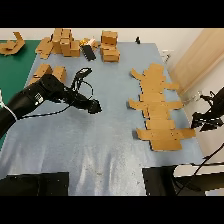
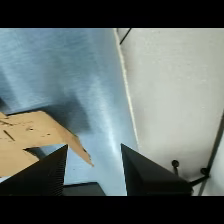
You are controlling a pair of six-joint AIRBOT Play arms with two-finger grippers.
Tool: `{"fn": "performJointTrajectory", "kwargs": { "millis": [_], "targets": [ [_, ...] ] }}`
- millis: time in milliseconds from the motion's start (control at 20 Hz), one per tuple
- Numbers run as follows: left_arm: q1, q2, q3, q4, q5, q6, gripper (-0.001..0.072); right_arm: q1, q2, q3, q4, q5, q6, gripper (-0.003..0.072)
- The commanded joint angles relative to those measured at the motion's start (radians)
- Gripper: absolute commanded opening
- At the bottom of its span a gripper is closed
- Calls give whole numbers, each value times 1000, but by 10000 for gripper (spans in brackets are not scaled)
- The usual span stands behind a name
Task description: Fold the box.
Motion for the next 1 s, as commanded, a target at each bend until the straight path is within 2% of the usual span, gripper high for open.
{"fn": "performJointTrajectory", "kwargs": {
  "millis": [0,100,200,250,300,400,550,700,800,950],
  "targets": [
    [1,-1,0,0,0,0,606,0,-16,-19,49,-22,-1,498],
    [1,-1,0,0,-1,0,606,0,-16,-59,49,-21,-10,483],
    [1,-1,0,-1,-1,0,606,2,-16,-106,90,-39,-35,221],
    [1,-1,0,-6,0,0,606,3,-16,-117,140,-46,-35,205],
    [1,-1,0,-20,0,0,606,6,-16,-118,217,-62,-44,68],
    [1,-1,0,-64,0,2,606,21,-8,-116,390,-89,-82,5],
    [2,-1,0,-74,-1,3,606,84,13,-116,531,-165,-87,4],
    [7,-1,0,-77,-13,-5,606,182,60,-121,545,-213,-48,4],
    [23,-1,-1,-76,-40,-21,606,254,111,-143,557,-186,-31,5],
    [60,-1,-2,-82,-98,-26,605,364,181,-188,553,-82,-6,4]
  ]
}}
